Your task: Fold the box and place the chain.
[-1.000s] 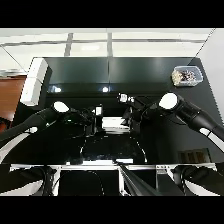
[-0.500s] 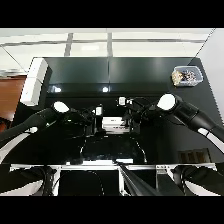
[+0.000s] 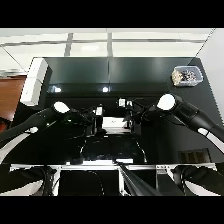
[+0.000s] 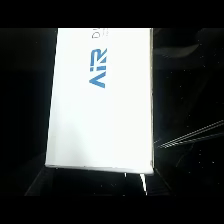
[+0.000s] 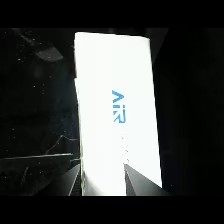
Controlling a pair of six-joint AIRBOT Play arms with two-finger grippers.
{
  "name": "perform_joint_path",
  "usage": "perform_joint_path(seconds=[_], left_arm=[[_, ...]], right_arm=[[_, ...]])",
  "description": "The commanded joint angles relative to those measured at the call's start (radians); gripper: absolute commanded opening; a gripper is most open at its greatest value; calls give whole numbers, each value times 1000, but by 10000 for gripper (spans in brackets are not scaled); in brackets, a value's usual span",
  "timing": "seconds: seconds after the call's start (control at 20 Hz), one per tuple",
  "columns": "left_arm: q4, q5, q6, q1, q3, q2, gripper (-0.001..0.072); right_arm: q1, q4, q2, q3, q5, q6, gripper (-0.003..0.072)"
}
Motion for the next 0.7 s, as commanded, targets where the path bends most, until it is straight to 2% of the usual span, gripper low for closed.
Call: perform_joint_path(seconds=[0.0, 0.3, 0.4, 0.5, 0.55, 0.6, 0.65], left_arm=[[0, 0, 0, 0, 0, -1, 467], [0, 0, 0, 0, 0, -1, 467], [0, 0, 0, 0, 0, -1, 467], [0, 0, 0, 0, 0, -1, 467], [0, 0, 0, 0, 0, -1, 467], [0, 0, 0, 0, 0, -1, 467], [0, 0, 0, 0, 0, -1, 467]], right_arm=[[1, 2, 1, -2, -2, 4, 334], [0, 3, 8, -18, 4, 47, 334], [-13, 6, 37, 16, 27, 172, 334], [-56, 11, 75, 29, 66, 387, 333], [-83, 15, 79, 29, 109, 533, 236], [-100, 35, 78, 18, 155, 633, 2], [-103, 77, 78, -8, 180, 701, 14]])
